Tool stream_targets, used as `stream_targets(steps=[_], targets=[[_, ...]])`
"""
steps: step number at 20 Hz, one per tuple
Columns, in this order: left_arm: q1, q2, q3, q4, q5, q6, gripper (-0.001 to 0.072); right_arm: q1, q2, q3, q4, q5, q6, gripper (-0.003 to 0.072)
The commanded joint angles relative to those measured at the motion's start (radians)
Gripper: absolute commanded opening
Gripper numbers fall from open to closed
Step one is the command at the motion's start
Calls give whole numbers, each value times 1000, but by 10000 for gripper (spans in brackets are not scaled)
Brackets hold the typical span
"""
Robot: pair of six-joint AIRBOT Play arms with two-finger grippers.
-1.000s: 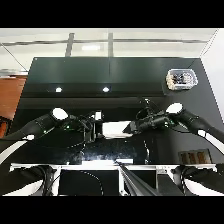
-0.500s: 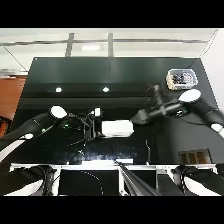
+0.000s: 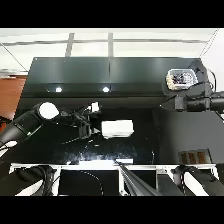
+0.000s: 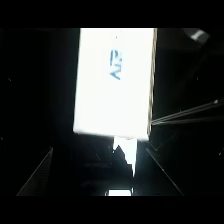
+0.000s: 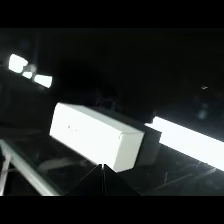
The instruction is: Fold the box and place the chain.
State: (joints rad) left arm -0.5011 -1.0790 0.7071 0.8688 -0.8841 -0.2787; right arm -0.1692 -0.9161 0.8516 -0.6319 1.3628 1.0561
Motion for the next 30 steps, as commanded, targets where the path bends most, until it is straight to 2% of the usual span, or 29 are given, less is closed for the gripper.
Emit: stream_targets(steps=[1,4,7,10,13,17,24,30], targets=[[-95,-47,105,36,24,-127,706,-27,20,2,-19,-44,6,11],[-183,-172,184,36,117,-127,706,-28,20,2,-25,-50,2,11],[-234,-245,226,85,92,-127,707,-28,20,2,-117,-43,0,11],[-247,-266,231,107,100,-169,706,-29,20,2,-193,-68,14,11],[-250,-274,231,100,98,-219,706,-29,20,2,-182,-117,14,11],[-254,-279,231,91,161,-220,706,-28,20,2,-181,-117,13,11],[-262,-282,231,88,133,-227,706,-28,20,2,-181,-118,2,12],[-262,-291,231,79,68,-229,706,-28,20,2,-181,-118,2,12]])
